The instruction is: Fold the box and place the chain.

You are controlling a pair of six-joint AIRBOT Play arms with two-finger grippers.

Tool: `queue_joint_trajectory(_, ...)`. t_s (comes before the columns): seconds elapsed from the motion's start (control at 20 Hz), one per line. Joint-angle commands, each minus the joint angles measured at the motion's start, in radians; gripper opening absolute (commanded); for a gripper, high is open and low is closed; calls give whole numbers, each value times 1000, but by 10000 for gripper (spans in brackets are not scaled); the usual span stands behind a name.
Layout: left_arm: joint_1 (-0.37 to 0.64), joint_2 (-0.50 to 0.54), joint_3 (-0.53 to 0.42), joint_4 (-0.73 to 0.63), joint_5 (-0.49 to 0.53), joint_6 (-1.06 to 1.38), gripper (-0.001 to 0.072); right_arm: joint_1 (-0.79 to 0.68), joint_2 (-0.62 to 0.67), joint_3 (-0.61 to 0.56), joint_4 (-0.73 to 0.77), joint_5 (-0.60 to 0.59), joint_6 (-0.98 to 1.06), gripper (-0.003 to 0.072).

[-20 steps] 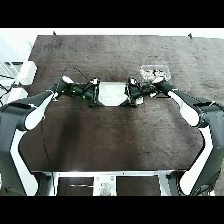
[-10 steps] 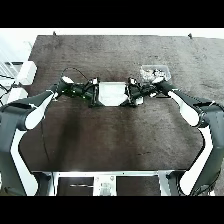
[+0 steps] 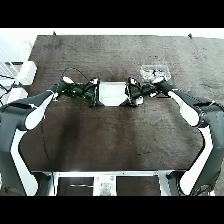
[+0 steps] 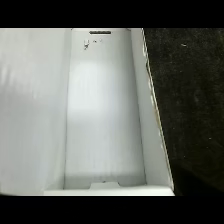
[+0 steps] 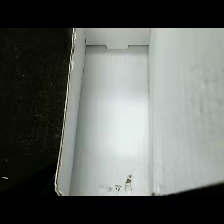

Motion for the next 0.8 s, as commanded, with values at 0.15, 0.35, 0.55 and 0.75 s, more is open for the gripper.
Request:
queue_joint_trajectory(0.15,0,-1,0,0,6,0,530,1,0,0,0,1,0,363)
queue_joint_trajectory(0.35,1,-1,0,0,5,0,530,1,0,0,1,1,1,362)
queue_joint_trajectory(0.55,0,-1,0,0,4,0,530,2,0,0,3,4,1,365)
queue_joint_trajectory(0.75,0,-1,0,0,4,0,530,-10,22,11,16,20,35,720)
